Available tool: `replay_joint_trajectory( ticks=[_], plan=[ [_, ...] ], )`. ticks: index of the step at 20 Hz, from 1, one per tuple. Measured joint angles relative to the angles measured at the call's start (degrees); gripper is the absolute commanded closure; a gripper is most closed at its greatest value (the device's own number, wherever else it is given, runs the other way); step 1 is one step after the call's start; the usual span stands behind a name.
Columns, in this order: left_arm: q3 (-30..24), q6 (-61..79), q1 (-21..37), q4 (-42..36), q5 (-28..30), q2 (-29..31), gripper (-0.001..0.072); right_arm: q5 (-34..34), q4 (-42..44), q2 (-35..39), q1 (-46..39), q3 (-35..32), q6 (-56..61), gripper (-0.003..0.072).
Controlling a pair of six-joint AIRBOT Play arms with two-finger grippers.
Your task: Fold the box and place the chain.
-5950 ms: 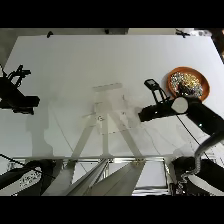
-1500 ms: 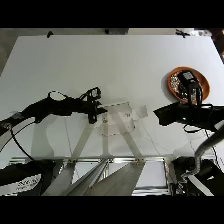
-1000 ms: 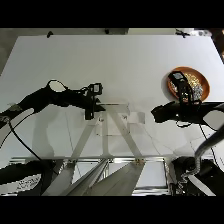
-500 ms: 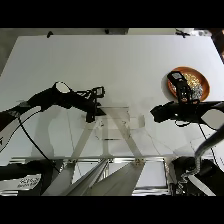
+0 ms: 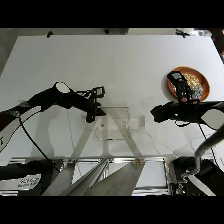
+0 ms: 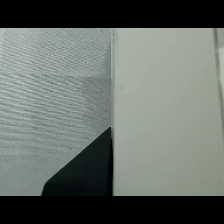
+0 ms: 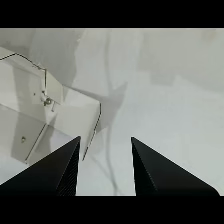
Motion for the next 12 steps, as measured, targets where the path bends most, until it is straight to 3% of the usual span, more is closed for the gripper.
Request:
replay_joint_trajectory(
  ticks=[7,8,11,12],
  plan=[
    [0.0,-0.1,-0.1,0.1,0.0,0.0,0.0698,0.8,0.4,0.0,0.0,0.0,-4.0,0.0314],
    [0.0,-0.1,-0.1,0.1,0.0,0.0,0.0698,1.5,0.7,0.0,0.0,0.0,-6.0,0.0366],
    [0.0,-0.1,-0.1,0.1,-0.1,0.0,0.0698,5.5,2.2,0.0,0.0,0.0,-15.7,0.0676],
    [0.0,-0.1,-0.1,0.1,-0.1,0.0,0.0698,7.0,3.3,0.0,0.0,0.0,-19.7,0.0679]
  ],
)
